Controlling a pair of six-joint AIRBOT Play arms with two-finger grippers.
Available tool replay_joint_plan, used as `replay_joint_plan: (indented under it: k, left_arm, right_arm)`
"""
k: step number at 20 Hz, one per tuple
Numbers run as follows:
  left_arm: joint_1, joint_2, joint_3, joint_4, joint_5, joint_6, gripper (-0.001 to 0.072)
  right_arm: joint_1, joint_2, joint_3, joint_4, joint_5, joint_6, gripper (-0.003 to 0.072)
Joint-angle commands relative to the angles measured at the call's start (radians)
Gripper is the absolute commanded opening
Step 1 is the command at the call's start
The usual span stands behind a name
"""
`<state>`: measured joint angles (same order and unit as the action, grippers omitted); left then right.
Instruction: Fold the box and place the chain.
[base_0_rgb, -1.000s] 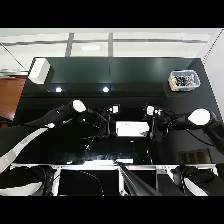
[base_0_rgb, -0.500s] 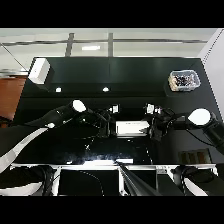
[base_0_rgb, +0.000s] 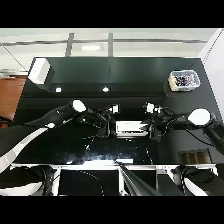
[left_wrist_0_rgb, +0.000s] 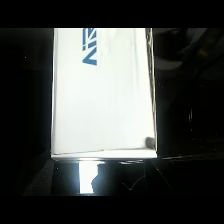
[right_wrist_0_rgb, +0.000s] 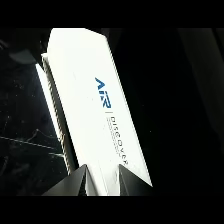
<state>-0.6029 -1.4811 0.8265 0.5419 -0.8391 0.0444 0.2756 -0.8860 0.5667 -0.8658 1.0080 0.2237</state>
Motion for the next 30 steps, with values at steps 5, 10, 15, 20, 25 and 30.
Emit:
replay_joint_plan:
  k: [5,10,15,20,25,30]
  left_arm:
    - [-0.001,0.000,-0.001,0.000,-0.001,0.000,0.0500]
    - [-0.001,0.000,-0.001,0.000,-0.001,0.000,0.0500]
    - [-0.001,0.000,-0.001,0.000,-0.001,0.000,0.0500]
    - [-0.001,0.000,-0.001,0.000,-0.001,0.000,0.0500]
    - [-0.001,0.000,-0.001,0.000,-0.001,0.000,0.0500]
    - [-0.001,0.000,-0.001,0.000,-0.001,0.000,0.0500]
  right_arm:
    - [0.001,-0.002,0.000,0.000,-0.002,0.022,0.0226]
    - [0.001,-0.002,-0.002,-0.003,0.008,0.031,0.0226]
    - [0.001,-0.002,-0.002,-0.015,0.007,0.034,0.0225]
    - [0.001,-0.002,-0.002,-0.027,0.004,0.035,0.0226]
    - [0.001,-0.003,-0.002,-0.026,0.004,0.035,0.0225]
    - [0.001,-0.010,-0.013,-0.026,0.002,0.036,0.0226]
